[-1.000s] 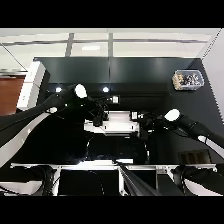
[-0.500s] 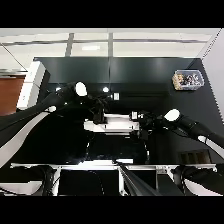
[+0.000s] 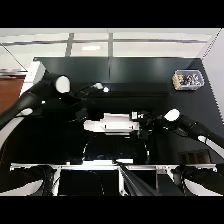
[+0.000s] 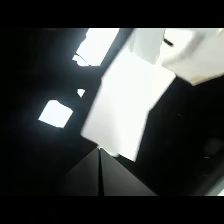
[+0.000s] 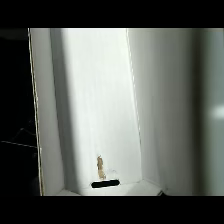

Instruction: Fold the box and place the chain.

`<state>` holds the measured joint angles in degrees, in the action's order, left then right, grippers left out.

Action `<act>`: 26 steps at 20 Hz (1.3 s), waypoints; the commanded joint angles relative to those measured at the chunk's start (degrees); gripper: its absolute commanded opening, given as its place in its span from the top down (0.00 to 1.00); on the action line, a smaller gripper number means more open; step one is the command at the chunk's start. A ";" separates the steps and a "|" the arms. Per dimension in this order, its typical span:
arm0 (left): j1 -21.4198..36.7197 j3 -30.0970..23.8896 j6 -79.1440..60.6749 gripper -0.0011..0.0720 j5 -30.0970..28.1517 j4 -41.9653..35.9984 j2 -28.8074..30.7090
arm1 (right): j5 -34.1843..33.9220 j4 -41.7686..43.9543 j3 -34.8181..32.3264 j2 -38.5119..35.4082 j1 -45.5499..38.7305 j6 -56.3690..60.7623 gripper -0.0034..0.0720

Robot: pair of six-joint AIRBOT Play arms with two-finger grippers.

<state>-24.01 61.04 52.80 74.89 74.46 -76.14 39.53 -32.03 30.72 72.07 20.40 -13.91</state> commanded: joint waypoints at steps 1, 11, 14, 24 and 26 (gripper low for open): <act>5.38 -8.79 0.37 0.95 3.41 -20.26 4.09 | 0.11 0.02 0.04 0.00 0.07 -0.02 0.31; 0.85 -19.76 -32.37 0.95 -36.44 -64.48 2.64 | 0.00 0.02 0.04 0.00 0.07 -0.02 0.65; -2.34 -14.97 -25.51 0.95 -38.49 -49.09 -0.72 | -0.07 0.02 0.04 0.00 0.09 -0.02 0.65; -3.52 -6.64 -6.03 0.94 -28.26 -28.65 -10.14 | -0.07 0.02 0.04 0.00 0.09 -0.02 0.65; -1.92 -6.47 -5.86 0.94 -29.81 -31.78 -9.94 | -0.09 0.02 0.04 -0.02 0.09 -0.02 0.65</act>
<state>-27.07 53.98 45.50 46.00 44.05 -85.45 39.48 -32.03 30.76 72.07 20.47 -13.98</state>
